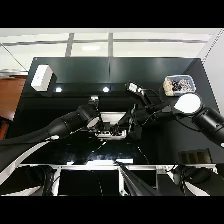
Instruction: Fold the box and place the chain.
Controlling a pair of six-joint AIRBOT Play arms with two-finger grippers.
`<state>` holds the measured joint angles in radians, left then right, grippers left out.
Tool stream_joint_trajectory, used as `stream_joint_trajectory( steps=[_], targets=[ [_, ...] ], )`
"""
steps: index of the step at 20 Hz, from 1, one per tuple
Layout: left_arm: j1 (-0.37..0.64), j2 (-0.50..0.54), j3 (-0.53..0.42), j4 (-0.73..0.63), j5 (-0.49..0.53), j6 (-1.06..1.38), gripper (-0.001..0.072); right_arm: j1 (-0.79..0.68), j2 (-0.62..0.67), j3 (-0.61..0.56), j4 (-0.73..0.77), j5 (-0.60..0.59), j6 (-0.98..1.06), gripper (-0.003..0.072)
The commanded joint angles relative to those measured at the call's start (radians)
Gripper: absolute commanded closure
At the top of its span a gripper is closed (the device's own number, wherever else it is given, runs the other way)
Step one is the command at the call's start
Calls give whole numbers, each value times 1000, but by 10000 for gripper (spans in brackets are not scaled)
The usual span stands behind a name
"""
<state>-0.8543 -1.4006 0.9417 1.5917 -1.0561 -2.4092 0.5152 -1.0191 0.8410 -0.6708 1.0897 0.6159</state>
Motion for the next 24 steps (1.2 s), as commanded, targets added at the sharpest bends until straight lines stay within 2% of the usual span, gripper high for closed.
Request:
stream_joint_trajectory(
  steps=[1,2,6,11,14,17,21,24],
  targets=[
    [0,0,0,-1,0,0,678,0,-16,2,-23,-2,41,198],
    [0,0,0,0,0,0,678,0,-16,2,-30,-11,42,22],
    [0,0,0,0,0,0,678,-74,-10,23,-66,-5,61,24],
    [0,0,0,-3,0,0,678,-289,18,44,-74,98,63,24],
    [0,0,0,-7,0,0,678,-396,17,43,-233,135,124,24],
    [0,0,0,-6,1,0,678,-438,17,34,-406,125,204,24],
    [0,0,1,-6,3,0,679,-443,16,-63,-338,50,220,23],
    [1,11,3,-6,0,0,676,-443,16,-94,-321,67,238,23]
  ],
)
